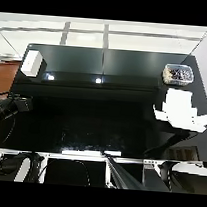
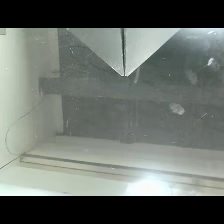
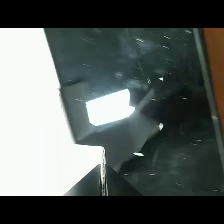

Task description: Fold the box and place the chain.

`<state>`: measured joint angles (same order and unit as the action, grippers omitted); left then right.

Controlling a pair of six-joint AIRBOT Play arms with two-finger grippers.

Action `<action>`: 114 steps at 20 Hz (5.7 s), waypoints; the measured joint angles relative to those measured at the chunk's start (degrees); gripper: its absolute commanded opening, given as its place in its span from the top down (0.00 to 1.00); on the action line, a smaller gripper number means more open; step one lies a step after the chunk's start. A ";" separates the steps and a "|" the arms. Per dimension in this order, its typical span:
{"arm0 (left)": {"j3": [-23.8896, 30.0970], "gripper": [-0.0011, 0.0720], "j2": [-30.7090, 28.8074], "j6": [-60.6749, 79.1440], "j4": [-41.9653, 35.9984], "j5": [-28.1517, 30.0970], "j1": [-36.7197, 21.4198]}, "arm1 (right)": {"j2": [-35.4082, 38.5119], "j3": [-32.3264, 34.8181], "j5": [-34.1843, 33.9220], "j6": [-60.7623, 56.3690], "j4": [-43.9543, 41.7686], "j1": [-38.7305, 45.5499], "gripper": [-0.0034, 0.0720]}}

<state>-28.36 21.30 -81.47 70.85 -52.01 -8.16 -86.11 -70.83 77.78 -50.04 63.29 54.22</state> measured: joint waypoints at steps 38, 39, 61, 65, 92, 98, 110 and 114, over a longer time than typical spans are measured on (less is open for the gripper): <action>-37.88 0.13 81.81 31.15 -43.78 -31.45 16.57 | 39.39 48.72 -49.46 -9.49 -37.38 -71.78 0.93; -38.82 0.24 82.84 32.72 -44.50 -33.14 16.94 | 39.39 48.72 -49.46 -9.42 -37.35 -71.78 0.93; -35.65 0.95 67.47 52.26 -35.17 -31.52 26.10 | 39.45 32.74 -21.27 -8.13 1.81 -63.19 0.01; -23.10 0.95 57.37 70.84 -34.03 -11.91 31.23 | 39.45 30.88 -19.28 -7.80 11.06 -62.38 0.01; -17.97 0.95 59.82 85.81 -28.89 11.56 38.18 | 27.06 44.44 -37.44 52.59 -20.52 -81.26 0.01; -17.97 0.95 59.82 85.81 -28.89 11.41 38.18 | 25.33 43.32 -42.40 54.55 -23.39 -83.12 0.01; -17.97 0.95 59.82 85.83 -28.87 10.97 38.18 | 25.33 38.36 -39.76 54.99 -27.52 -75.73 0.01; -17.97 0.95 59.82 85.83 -28.87 10.88 38.18 | 24.35 38.84 -37.44 57.96 -30.27 -75.32 0.01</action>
<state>-46.33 81.12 4.36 41.98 -41.12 30.02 -61.76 -31.99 40.34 7.92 33.01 -21.10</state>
